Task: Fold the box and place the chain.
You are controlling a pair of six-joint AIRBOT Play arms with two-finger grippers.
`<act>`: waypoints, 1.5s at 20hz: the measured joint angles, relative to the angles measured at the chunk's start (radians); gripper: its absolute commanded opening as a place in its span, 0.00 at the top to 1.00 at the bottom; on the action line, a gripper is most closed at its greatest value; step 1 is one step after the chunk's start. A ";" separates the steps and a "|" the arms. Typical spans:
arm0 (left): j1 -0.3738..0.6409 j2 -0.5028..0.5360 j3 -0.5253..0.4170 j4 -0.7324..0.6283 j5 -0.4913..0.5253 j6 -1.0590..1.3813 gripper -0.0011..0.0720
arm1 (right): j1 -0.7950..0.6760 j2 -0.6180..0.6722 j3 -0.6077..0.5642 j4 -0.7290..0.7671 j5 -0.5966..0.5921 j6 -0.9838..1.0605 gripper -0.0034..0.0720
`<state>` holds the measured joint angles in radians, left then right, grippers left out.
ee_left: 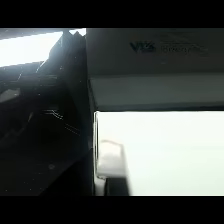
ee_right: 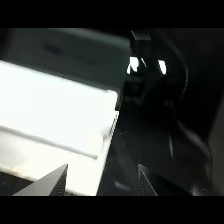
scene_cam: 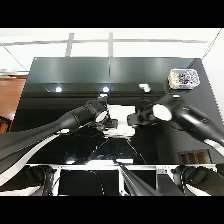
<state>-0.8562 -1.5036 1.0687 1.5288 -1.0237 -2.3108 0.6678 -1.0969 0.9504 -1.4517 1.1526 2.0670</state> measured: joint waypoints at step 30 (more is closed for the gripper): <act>0.000 0.000 0.000 -0.001 -0.009 0.000 0.94 | -0.879 -0.694 0.724 0.177 -0.092 0.094 0.17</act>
